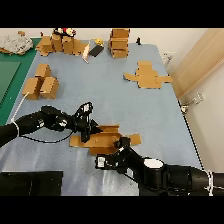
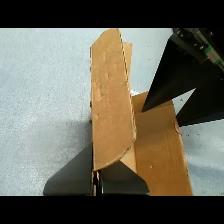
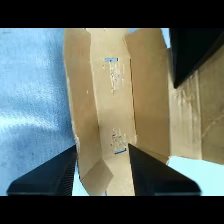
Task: Fold the box.
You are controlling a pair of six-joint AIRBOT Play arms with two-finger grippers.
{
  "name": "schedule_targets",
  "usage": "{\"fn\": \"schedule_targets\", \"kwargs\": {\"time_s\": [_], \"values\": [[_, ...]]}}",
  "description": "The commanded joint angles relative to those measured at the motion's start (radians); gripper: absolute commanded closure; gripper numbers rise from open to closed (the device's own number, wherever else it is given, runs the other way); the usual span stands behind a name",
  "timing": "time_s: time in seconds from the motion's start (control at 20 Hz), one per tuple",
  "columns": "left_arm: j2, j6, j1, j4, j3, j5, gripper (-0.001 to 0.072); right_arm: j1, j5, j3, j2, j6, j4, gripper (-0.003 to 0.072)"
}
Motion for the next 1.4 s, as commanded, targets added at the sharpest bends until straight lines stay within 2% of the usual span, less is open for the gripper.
{"fn": "schedule_targets", "kwargs": {"time_s": [0.0,0.1,0.25,0.45,0.75,0.95,1.35], "values": [[0.0,0.0,0.0,0.0,0.0,0.0,0.0697,-0.071,0.048,-0.002,-0.001,-0.002,0.067,-0.003],[0.0,0.0,0.0,0.0,0.0,0.0,0.0697,-0.172,0.071,-0.001,0.006,-0.009,0.177,-0.0029],[0.0,0.0,-0.001,0.0,0.0,0.0,0.0697,-0.235,0.091,-0.002,0.014,-0.202,0.315,-0.0029],[0.0,0.0,-0.002,0.0,0.0,0.0,0.0697,-0.28,0.17,-0.006,0.025,-0.248,0.289,-0.0029],[0.0,0.0,-0.001,0.0,0.0,0.0,0.0697,-0.283,0.073,-0.008,0.114,-0.248,0.302,-0.0028],[0.0,0.0,-0.001,0.0,0.0,0.0,0.0697,-0.285,0.093,-0.021,0.103,-0.244,0.298,-0.0028],[0.0,0.0,-0.001,0.0,0.0,0.0,0.0697,-0.285,0.096,-0.021,0.101,-0.123,0.158,-0.0029]]}}
